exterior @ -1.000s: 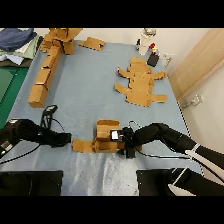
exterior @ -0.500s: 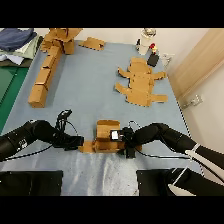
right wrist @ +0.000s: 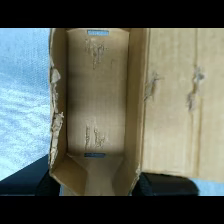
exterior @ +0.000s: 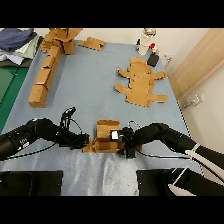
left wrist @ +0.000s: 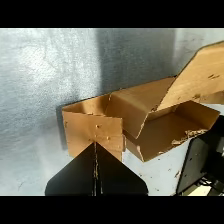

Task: Fold the box.

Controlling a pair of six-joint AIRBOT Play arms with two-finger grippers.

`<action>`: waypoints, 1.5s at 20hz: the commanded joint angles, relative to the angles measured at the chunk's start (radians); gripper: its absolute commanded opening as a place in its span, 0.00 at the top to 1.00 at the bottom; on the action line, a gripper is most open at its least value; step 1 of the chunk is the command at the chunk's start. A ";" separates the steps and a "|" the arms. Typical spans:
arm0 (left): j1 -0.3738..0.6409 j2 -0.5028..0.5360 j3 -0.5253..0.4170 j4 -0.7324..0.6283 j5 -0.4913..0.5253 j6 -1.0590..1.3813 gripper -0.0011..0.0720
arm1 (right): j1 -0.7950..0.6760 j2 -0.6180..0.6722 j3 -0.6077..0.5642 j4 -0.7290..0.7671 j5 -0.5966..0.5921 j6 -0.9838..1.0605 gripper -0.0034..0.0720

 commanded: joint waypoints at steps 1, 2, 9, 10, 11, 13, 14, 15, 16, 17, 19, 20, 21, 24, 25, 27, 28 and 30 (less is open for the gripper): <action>0.026 0.028 0.003 0.173 -0.083 -0.170 0.97 | 0.000 0.001 0.000 0.000 0.001 0.000 0.27; 0.041 0.042 0.003 0.235 -0.124 -0.228 0.97 | 0.000 0.001 0.000 0.000 0.000 0.000 0.27; 0.010 0.000 0.003 0.187 -0.075 -0.226 0.97 | 0.000 0.001 0.000 0.000 0.000 0.000 0.27; -0.005 -0.016 0.003 0.174 -0.071 -0.227 0.97 | 0.000 0.001 0.000 0.000 0.000 0.000 0.27; -0.016 -0.031 0.003 0.158 -0.068 -0.226 0.97 | 0.000 0.001 0.000 0.000 0.000 0.000 0.27; -0.040 -0.048 0.003 0.137 -0.046 -0.225 0.97 | 0.000 0.001 0.000 0.000 0.000 0.000 0.27; -0.053 -0.048 0.003 0.137 -0.027 -0.226 0.97 | 0.000 0.001 0.000 0.000 0.000 0.000 0.27; -0.061 -0.048 0.003 0.134 -0.014 -0.227 0.97 | 0.000 0.001 0.000 0.000 0.001 0.000 0.27; -0.066 -0.048 0.003 0.132 -0.013 -0.227 0.97 | 0.000 0.001 0.000 0.000 0.000 0.000 0.27; -0.066 -0.048 0.002 0.123 -0.015 -0.228 0.97 | 0.000 0.001 0.000 0.000 0.000 0.000 0.27; -0.065 -0.050 0.002 0.107 -0.014 -0.231 0.97 | 0.000 0.001 0.000 0.000 0.000 0.000 0.27; -0.065 -0.050 0.002 0.107 -0.014 -0.230 0.97 | 0.000 0.001 0.000 0.000 0.000 0.000 0.27; -0.065 -0.050 0.002 0.108 -0.014 -0.230 0.97 | 0.000 0.001 0.000 0.000 0.000 0.000 0.27; -0.065 -0.050 0.003 0.112 -0.033 -0.230 0.97 | 0.000 0.001 0.000 0.000 0.000 0.000 0.27; -0.064 -0.050 0.003 0.120 -0.053 -0.230 0.97 | 0.000 0.001 0.000 0.000 0.000 0.000 0.27; -0.064 -0.048 0.003 0.157 -0.093 -0.243 0.97 | 0.000 0.001 0.000 0.000 0.000 0.000 0.27; -0.064 -0.048 0.003 0.174 -0.098 -0.254 0.97 | 0.000 0.001 0.000 0.000 0.000 0.000 0.27; -0.063 -0.048 0.003 0.193 -0.078 -0.275 0.97 | 0.000 0.001 0.000 0.000 0.000 0.000 0.27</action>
